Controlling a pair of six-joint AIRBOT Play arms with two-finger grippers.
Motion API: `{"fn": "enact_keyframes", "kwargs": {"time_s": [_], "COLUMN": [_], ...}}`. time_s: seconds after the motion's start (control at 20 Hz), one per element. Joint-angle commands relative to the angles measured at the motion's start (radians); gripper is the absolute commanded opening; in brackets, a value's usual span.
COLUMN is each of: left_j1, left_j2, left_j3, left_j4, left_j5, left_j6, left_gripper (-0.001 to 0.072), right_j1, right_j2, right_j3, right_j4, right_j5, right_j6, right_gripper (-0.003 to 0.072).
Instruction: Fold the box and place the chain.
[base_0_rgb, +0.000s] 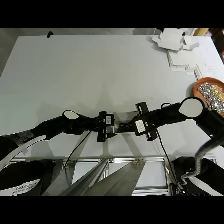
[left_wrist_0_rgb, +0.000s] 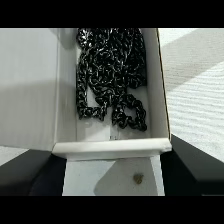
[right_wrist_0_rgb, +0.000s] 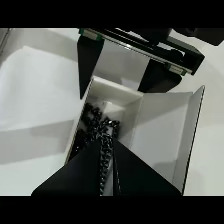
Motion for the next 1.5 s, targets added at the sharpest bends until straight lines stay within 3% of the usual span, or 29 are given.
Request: {"fn": "enact_keyframes", "kwargs": {"time_s": [0.0,0.25,0.5,0.7,1.45], "left_j1": [0.0,0.0,0.0,0.0,0.0], "left_j2": [0.001,0.001,0.001,0.001,0.001], "left_j3": [0.001,0.001,0.001,0.001,0.001], "left_j4": [0.0,0.0,0.0,0.0,0.0], "left_j5": [0.0,0.0,0.0,0.0,0.0], "left_j6": [0.0,0.0,0.0,0.0,0.0], "left_gripper": [0.014,0.014,0.014,0.014,0.014], "right_j1": [0.013,-0.036,-0.287,-0.446,-0.457], "right_j2": [-0.034,0.01,0.037,0.006,-0.346], "right_j3": [0.001,0.003,0.002,0.001,0.001], "right_j4": [-0.069,-0.17,-0.343,-0.402,-0.405], "right_j5": [-0.042,0.006,0.143,0.095,-0.011], "right_j6": [0.061,0.06,0.059,0.054,-0.003], "right_gripper": [0.0164,0.0187,0.018,0.0181,0.018]}}
